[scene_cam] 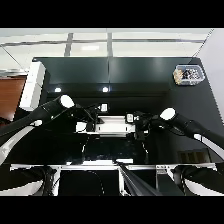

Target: Fold the box and place the chain.

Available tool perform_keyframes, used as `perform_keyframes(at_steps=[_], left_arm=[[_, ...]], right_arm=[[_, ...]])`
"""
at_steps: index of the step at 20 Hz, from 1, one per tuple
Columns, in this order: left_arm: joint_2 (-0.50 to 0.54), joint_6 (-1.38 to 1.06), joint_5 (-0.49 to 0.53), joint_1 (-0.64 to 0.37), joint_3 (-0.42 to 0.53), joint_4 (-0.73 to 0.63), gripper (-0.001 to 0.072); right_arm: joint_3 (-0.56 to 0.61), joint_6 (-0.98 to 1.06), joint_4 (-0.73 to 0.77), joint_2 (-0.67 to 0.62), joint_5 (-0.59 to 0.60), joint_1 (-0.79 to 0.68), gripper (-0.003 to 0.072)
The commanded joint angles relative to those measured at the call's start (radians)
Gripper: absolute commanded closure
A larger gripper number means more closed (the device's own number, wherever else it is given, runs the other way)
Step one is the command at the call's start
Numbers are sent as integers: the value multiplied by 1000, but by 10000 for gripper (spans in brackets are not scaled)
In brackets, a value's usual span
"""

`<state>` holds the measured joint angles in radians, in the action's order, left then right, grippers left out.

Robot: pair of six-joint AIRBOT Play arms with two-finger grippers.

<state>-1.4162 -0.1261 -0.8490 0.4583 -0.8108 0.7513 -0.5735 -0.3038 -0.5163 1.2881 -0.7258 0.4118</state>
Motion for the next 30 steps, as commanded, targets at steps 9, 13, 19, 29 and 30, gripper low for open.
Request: perform_keyframes(at_steps=[9, 13, 19, 29, 30], left_arm=[[0, 0, 0, 0, -1, 0, 681], [0, 0, 0, 0, -1, -1, 681], [0, 1, -1, 0, -1, -2, 681], [0, 3, -1, 0, -3, -5, 681], [0, 3, -1, 0, -3, -5, 680]], right_arm=[[-7, 69, -41, 9, 57, 27, 94], [-7, 69, -41, 9, 57, 27, 95], [-7, 68, -41, 9, 57, 27, 206], [-7, 68, -41, 9, 57, 27, 206], [-7, 68, -41, 9, 57, 27, 206]])
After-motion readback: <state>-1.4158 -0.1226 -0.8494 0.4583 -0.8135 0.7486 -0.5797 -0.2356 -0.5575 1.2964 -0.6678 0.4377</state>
